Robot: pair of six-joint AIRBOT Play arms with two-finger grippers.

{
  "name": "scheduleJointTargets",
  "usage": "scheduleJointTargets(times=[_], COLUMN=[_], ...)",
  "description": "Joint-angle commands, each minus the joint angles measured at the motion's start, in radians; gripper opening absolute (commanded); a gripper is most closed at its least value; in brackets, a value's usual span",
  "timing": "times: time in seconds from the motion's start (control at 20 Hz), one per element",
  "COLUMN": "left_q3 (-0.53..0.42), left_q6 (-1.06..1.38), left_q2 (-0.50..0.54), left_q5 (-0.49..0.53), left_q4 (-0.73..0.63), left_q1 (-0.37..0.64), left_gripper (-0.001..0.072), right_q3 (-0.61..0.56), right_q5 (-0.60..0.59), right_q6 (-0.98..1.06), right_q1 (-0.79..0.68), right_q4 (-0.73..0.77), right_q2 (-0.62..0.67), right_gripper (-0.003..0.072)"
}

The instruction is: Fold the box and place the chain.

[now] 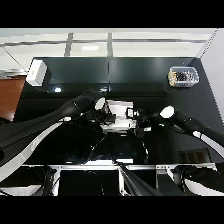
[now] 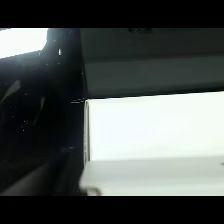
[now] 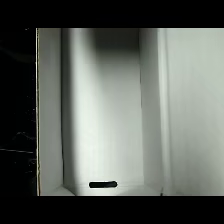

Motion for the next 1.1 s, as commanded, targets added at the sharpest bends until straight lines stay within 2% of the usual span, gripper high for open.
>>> scheduleJointTargets(times=[0.0, 0.05, 0.2, 0.25, 0.3, 0.35, 0.6, 0.8, 0.85, 0.9, 0.95, 1.05], left_q3=[0.001, 0.001, 0.001, 0.001, 0.001, 0.001, 0.001, 0.001, 0.001, 0.001, 0.001, 0.001], left_q6=[-0.004, -0.004, -0.004, -0.004, -0.004, -0.004, -0.004, -0.018, -0.018, -0.018, -0.018, -0.018], left_q2=[0.000, 0.000, 0.000, 0.000, 0.000, 0.000, 0.000, 0.000, 0.000, 0.000, 0.000, 0.000], left_q5=[-0.017, -0.013, -0.011, -0.011, -0.011, -0.012, -0.014, -0.013, -0.013, -0.013, -0.013, -0.013], left_q4=[0.004, 0.003, 0.004, 0.004, 0.003, 0.004, 0.004, 0.004, 0.004, 0.004, 0.004, 0.004], left_q1=[0.000, -0.001, 0.000, -0.001, -0.001, 0.000, 0.000, 0.000, 0.000, 0.000, 0.000, 0.000], left_gripper=[0.0082, 0.0025, 0.0024, 0.0024, 0.0024, 0.0025, 0.0025, 0.0024, 0.0025, 0.0025, 0.0024, 0.0024], right_q3=[0.000, 0.000, 0.000, 0.001, 0.001, 0.002, 0.002, 0.002, 0.002, 0.002, 0.002, 0.002], right_q5=[0.000, 0.000, 0.000, -0.004, -0.006, 0.000, 0.061, 0.074, 0.071, 0.071, 0.079, 0.093], right_q6=[0.001, 0.001, 0.018, 0.066, 0.092, 0.107, 0.194, 0.192, 0.192, 0.192, 0.192, 0.193], right_q1=[0.000, 0.000, 0.000, 0.000, 0.000, 0.000, -0.001, -0.001, 0.000, 0.000, 0.000, 0.000], right_q4=[0.001, 0.001, 0.001, 0.001, -0.001, -0.016, -0.230, -0.254, -0.254, -0.254, -0.249, -0.219], right_q2=[0.000, 0.000, 0.000, 0.002, 0.007, 0.020, 0.148, 0.154, 0.154, 0.154, 0.154, 0.154], right_gripper=[0.0127, 0.0127, 0.0130, 0.0304, 0.0664, 0.0712, 0.0709, 0.0700, 0.0548, 0.0439, 0.0419, 0.0226])
